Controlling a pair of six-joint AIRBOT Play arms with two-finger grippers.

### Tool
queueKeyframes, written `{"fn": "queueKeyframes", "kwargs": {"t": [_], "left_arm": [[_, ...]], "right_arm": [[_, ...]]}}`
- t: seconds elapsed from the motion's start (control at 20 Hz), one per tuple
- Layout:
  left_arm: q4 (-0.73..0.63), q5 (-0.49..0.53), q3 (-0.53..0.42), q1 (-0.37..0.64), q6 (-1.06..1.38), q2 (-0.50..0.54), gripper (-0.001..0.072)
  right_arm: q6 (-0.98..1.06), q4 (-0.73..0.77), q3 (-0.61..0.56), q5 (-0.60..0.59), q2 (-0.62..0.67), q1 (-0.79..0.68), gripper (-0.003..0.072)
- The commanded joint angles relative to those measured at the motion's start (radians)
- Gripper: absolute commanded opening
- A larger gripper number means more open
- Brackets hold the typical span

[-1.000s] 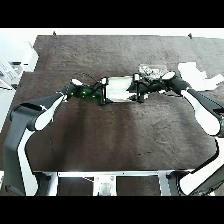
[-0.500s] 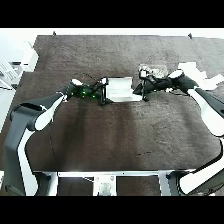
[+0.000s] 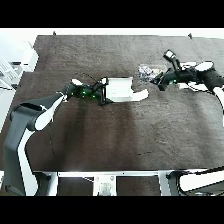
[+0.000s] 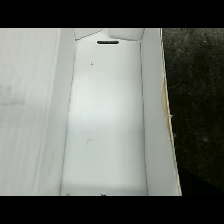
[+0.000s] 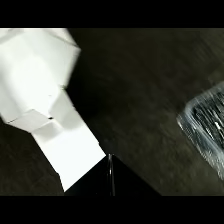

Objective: Fold the box and place the chain.

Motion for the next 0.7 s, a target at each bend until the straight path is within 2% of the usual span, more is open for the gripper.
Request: {"fn": "queueKeyframes", "kwargs": {"t": [0.0,0.25,0.4,0.65], "left_arm": [[0.001,0.0,0.0,0.0,0.0,0.0,0.0328],[0.001,0.0,0.0,0.0,0.0,0.0,0.0327],[0.001,0.0,0.0,0.0,0.0,0.0,0.0328],[0.001,0.0,0.0,0.0,0.0,0.0,0.0327]], "right_arm": [[0.344,-0.004,0.0,-0.034,-0.021,-0.079,0.0012],[0.595,-0.022,0.001,-0.017,-0.147,-0.1,0.0011],[0.617,-0.022,0.001,0.045,-0.205,-0.053,0.0011],[0.617,-0.023,0.007,0.053,-0.248,0.054,0.0011]]}}
